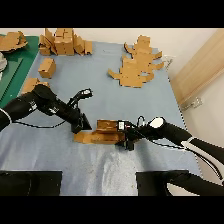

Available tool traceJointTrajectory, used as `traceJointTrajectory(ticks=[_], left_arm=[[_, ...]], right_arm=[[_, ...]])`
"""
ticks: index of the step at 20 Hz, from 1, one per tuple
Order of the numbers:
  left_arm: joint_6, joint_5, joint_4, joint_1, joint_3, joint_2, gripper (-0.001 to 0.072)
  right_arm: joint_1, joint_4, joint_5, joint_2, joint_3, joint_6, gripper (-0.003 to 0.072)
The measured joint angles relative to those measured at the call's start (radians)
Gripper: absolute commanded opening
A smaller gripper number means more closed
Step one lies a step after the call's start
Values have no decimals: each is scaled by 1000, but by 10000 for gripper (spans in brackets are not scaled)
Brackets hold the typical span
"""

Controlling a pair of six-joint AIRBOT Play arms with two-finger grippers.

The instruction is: Fold the box.

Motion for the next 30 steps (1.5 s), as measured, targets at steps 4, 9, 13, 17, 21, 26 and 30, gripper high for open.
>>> traceJointTrajectory(ticks=[4, 9, 13, 17, 21, 26, 30], left_arm=[[-361, -31, 46, -114, -17, 18, 11], [-471, 174, -51, -245, 34, 13, 11], [-498, 285, -84, -206, 94, -49, 11], [-534, 309, -89, -175, 148, -177, 10], [-592, 266, -81, -169, 174, -283, 10], [-674, 227, -43, -178, 183, -323, 11], [-703, 214, -31, -181, 184, -332, 11]], right_arm=[[0, 0, 0, 0, 0, 0, 469], [0, 0, 4, 0, 0, 0, 469], [0, 0, 6, 0, 0, 0, 469], [0, 0, 6, 0, 0, 0, 469], [0, 0, 7, 0, 0, 0, 469], [0, 0, 7, 0, 0, 0, 469], [0, 0, 5, 0, 0, 0, 468]])
